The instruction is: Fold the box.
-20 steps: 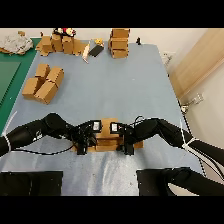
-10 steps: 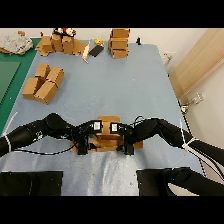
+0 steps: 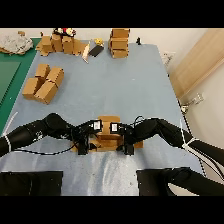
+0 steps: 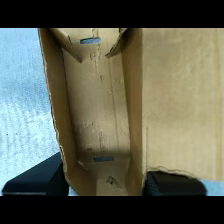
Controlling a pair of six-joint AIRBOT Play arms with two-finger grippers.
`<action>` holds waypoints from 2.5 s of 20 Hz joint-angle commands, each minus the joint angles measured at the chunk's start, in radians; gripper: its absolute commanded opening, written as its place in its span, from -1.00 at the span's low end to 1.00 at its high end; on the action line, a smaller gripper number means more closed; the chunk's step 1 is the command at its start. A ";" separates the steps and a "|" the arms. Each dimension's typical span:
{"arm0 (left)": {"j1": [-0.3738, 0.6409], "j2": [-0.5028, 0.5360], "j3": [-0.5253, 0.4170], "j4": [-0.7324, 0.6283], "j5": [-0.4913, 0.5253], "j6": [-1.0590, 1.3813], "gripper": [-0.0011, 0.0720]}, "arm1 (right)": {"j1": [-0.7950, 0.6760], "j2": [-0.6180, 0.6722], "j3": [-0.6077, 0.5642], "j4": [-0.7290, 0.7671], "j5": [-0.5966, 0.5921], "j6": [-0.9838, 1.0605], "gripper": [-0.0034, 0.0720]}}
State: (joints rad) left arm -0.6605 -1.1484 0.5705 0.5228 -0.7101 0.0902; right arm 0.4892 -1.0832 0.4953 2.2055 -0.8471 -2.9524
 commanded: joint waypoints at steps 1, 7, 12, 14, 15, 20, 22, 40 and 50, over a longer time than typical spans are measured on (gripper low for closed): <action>0.000 0.001 0.000 0.012 -0.014 -0.002 -0.23 | 0.001 0.000 0.000 0.000 0.000 0.001 0.26; 0.002 0.059 0.000 0.289 -0.061 -0.251 -0.94 | 0.001 0.000 0.000 0.000 0.000 0.000 0.26; 0.066 0.238 -0.008 0.528 -0.116 -0.616 -0.94 | 0.001 0.000 0.000 0.000 0.000 0.001 0.26; 0.152 0.328 -0.046 0.532 -0.122 -0.770 -0.94 | 0.001 0.000 0.000 0.000 0.000 0.001 0.26; 0.196 0.370 -0.068 0.533 -0.121 -0.849 -0.94 | 0.001 0.000 0.000 0.000 0.000 0.001 0.26; 0.442 0.463 -0.169 0.511 -0.228 -1.348 -0.94 | 0.001 0.000 0.000 0.000 0.000 0.000 0.26; 0.476 0.462 -0.209 0.409 -0.262 -1.345 -0.94 | 0.001 0.000 0.000 0.000 0.000 0.001 0.26; 0.473 0.269 -0.399 -0.202 -0.097 -0.947 -0.94 | 0.001 0.000 0.000 0.000 0.000 0.000 0.26; 0.219 0.188 -0.388 -0.509 -0.007 -0.786 -0.94 | 0.001 0.000 0.000 0.000 0.000 0.000 0.26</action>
State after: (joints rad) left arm -0.3630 -0.9405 0.1635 0.0978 -0.7643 -0.7284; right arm 0.4892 -1.0832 0.4957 2.2055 -0.8474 -2.9517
